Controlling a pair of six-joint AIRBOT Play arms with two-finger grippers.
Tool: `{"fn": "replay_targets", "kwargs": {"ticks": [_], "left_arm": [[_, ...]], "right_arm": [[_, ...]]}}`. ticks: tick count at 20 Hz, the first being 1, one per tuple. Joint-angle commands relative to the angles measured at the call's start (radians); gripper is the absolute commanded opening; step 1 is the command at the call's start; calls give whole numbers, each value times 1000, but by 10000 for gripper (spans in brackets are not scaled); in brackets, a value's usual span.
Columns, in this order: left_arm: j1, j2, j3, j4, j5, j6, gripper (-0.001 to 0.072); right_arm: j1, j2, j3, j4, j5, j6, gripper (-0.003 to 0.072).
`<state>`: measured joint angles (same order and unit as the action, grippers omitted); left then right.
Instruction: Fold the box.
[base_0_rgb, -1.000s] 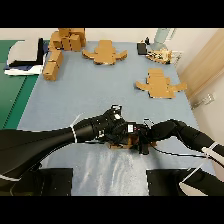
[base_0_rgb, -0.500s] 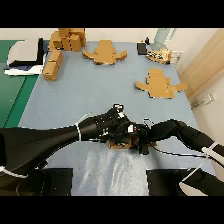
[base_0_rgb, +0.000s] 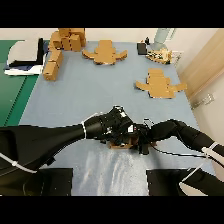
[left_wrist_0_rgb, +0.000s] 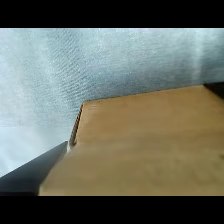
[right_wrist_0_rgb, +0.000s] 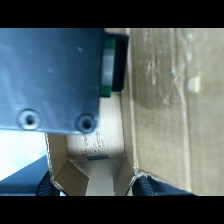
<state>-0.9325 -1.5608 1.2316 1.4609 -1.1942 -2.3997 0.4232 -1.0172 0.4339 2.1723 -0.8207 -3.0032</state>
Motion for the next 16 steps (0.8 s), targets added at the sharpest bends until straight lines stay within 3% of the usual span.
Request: {"fn": "replay_targets", "kwargs": {"ticks": [1,16], "left_arm": [[41,-6,3,-67,-11,-10,527],[55,-29,27,16,32,-60,528]], "right_arm": [[0,0,1,0,0,1,466],[0,0,1,0,0,1,467]]}}
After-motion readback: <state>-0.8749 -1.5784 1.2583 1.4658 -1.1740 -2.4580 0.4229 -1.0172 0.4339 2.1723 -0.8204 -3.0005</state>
